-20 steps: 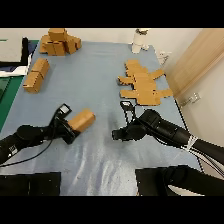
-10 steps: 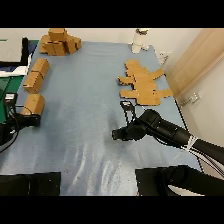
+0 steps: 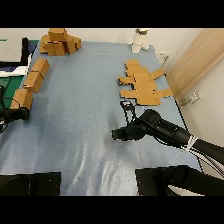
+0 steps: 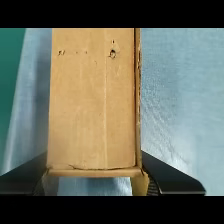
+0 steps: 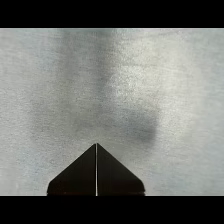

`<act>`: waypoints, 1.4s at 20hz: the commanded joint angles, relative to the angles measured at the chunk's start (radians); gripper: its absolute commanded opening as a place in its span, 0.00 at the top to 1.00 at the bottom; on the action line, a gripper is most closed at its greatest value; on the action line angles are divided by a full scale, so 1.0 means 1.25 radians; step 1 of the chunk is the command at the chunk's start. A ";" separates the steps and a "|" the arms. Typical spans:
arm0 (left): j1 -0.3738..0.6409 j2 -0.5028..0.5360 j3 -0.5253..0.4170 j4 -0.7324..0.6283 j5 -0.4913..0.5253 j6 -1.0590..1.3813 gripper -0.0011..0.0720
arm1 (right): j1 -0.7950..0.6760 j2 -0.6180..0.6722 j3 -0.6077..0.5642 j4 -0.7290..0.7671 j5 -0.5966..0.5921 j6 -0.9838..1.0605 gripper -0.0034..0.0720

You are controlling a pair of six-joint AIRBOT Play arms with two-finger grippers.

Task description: Fold the box.

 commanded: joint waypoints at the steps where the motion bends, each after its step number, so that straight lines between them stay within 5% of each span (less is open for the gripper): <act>1: 0.005 -0.110 0.096 0.004 -0.076 0.002 0.32 | 0.000 0.000 0.001 -0.001 0.010 0.000 0.95; 7: 0.004 -0.247 0.192 0.006 -0.089 -0.009 0.32 | 0.000 0.000 0.002 -0.001 0.026 0.000 0.95; 15: -0.021 -0.265 0.245 0.112 -0.080 -0.010 0.32 | 0.000 0.000 0.002 0.000 0.063 0.000 0.95; 17: -0.020 -0.265 0.245 0.112 -0.085 -0.011 0.03 | 0.000 0.000 0.002 0.000 0.063 0.000 0.95; 20: -0.020 -0.264 0.245 0.118 -0.104 -0.032 0.03 | 0.000 0.000 0.002 0.000 0.063 0.000 0.95; 28: -0.019 -0.156 0.245 0.597 -0.272 -0.336 0.03 | 0.000 0.000 0.002 0.004 0.059 0.000 0.95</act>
